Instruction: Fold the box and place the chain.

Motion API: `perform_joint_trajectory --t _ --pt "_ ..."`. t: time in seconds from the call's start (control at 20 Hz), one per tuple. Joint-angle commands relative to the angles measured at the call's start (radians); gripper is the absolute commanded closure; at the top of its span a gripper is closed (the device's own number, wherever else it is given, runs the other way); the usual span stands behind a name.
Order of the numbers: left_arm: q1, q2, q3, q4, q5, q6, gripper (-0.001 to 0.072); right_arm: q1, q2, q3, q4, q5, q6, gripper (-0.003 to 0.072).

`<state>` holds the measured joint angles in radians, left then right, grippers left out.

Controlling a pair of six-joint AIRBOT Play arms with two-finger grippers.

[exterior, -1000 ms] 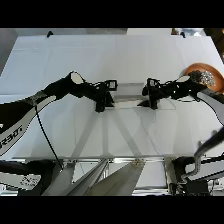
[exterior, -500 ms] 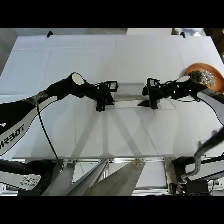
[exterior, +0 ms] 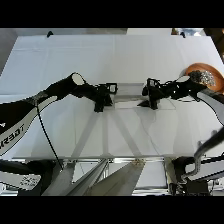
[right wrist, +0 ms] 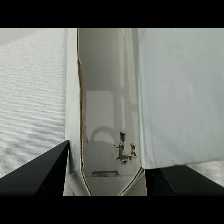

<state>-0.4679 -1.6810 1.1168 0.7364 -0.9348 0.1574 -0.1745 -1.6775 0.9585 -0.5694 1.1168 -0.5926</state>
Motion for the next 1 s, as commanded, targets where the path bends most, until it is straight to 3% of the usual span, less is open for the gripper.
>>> perform_joint_trajectory --t 0.0,0.35,0.75,0.8,0.85,0.95 --pt "0.001 0.001 0.0 0.011 0.045 0.0 0.0574 0.0 0.0 0.0 0.001 -0.002 0.001 0.0282" --pt "0.0 -0.007 0.0 -0.179 0.072 0.06 0.0573 0.0 0.0 0.0 0.001 -0.002 0.001 0.0282" --pt "-0.001 -0.044 0.0 -0.23 0.056 0.066 0.0564 0.0 0.0 0.0 0.001 -0.002 0.0 0.0282" --pt "-0.002 -0.044 0.0 -0.243 0.056 0.066 0.0518 0.0 0.0 0.0 0.001 -0.002 0.001 0.0282" --pt "-0.001 -0.044 0.0 -0.254 0.056 0.065 0.0412 0.0 0.0 0.0 0.001 -0.002 0.001 0.0282" --pt "-0.001 -0.044 0.0 -0.253 0.056 0.061 0.0354 0.0 0.0 0.0 0.001 -0.002 0.001 0.0282"
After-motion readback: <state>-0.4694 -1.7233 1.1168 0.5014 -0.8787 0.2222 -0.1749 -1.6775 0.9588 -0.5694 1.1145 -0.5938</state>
